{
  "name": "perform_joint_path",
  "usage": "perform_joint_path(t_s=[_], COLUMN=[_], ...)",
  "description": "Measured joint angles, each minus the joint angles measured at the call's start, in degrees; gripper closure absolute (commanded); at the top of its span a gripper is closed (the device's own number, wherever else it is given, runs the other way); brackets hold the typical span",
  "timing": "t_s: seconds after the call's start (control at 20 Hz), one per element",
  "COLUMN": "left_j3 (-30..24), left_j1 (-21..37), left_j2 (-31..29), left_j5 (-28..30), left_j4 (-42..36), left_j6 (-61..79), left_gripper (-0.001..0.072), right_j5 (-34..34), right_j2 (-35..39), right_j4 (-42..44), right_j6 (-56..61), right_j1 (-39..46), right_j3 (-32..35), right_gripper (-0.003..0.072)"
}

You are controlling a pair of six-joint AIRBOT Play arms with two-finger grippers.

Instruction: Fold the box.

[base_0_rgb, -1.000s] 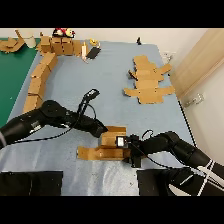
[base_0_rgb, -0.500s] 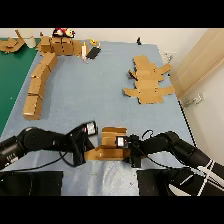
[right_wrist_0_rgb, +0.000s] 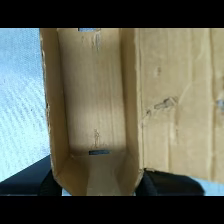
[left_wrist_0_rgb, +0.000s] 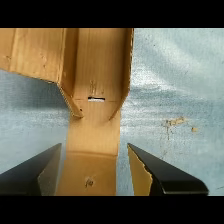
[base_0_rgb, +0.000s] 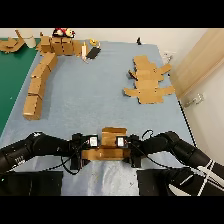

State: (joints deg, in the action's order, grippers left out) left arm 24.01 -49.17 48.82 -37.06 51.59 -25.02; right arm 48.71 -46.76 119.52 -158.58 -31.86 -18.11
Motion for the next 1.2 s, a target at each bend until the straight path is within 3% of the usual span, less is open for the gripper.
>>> perform_joint_path(t_s=[0.55,0.65,0.85,0.9,0.95,1.0,1.2], left_j3=[2.69,2.97,3.32,3.39,3.45,3.5,3.93], left_j1=[-0.13,-0.17,-0.98,-1.38,-1.79,-2.12,-2.86], left_j2=[7.08,7.72,9.16,9.55,9.97,10.29,11.02], left_j5=[1.38,1.84,3.04,3.63,4.44,5.07,6.73], left_j4=[-8.63,-9.35,-9.9,-10.05,-10.1,-10.14,-10.16], left_j6=[5.79,5.97,6.27,6.4,6.43,6.47,8.35], left_gripper=[0.008,0.0175,0.0181,0.0248,0.047,0.0563,0.0571], right_j5=[0.0,0.0,0.0,0.0,0.0,0.0,0.0], right_j2=[0.0,0.0,0.0,0.0,0.0,0.0,0.0], right_j4=[-0.2,-0.2,-0.2,-0.2,-0.2,-0.2,-0.2], right_j6=[-0.02,-0.02,0.0,0.0,0.0,0.0,-0.02], right_j1=[0.0,0.0,-0.02,-0.02,-0.02,-0.02,-0.02], right_j3=[0.0,0.0,0.0,0.0,0.0,0.0,0.0], right_gripper=[0.0229,0.0229,0.0229,0.0229,0.0229,0.0229,0.0229])
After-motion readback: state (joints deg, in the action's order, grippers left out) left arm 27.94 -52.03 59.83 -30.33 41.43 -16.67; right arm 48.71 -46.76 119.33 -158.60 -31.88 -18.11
